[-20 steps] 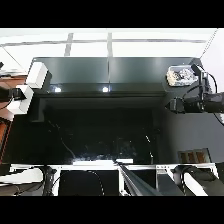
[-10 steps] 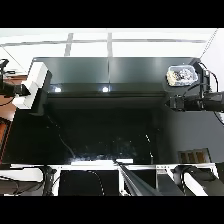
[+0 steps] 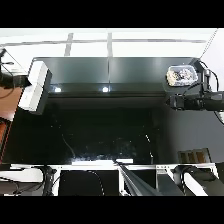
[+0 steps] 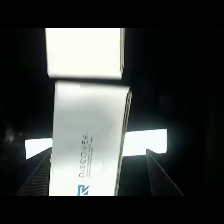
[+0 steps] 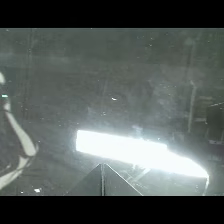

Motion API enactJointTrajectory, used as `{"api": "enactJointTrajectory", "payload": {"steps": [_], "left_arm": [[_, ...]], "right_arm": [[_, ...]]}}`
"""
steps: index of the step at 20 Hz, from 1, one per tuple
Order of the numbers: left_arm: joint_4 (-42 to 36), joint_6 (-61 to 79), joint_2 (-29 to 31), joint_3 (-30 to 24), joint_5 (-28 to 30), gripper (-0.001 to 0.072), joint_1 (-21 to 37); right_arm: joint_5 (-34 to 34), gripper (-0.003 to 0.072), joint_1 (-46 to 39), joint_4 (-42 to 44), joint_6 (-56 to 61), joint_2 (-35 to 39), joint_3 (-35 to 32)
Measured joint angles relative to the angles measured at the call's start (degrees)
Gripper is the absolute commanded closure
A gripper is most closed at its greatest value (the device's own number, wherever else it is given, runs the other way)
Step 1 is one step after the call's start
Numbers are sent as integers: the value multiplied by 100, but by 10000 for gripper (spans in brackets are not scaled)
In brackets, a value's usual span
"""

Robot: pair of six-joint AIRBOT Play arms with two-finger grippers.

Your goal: Fold the box and place the chain.

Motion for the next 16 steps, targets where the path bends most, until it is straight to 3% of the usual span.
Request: {"api": "enactJointTrajectory", "payload": {"steps": [2,5,8,11,16], "left_arm": [[7,-435,105,461,-87,682,-83],[-245,-780,437,776,-208,685,-267],[-680,-741,1093,319,-186,685,-669],[-885,-382,2212,-1084,317,684,-1263],[-868,-57,4065,-3576,1803,683,-1740]], "right_arm": [[-96,670,35,68,2,0,-52],[-442,670,197,105,-15,0,-225],[-1051,670,409,15,-22,0,-509],[-1615,670,527,-87,-28,-9,-763],[-1941,669,584,-188,-28,-9,-905]]}}
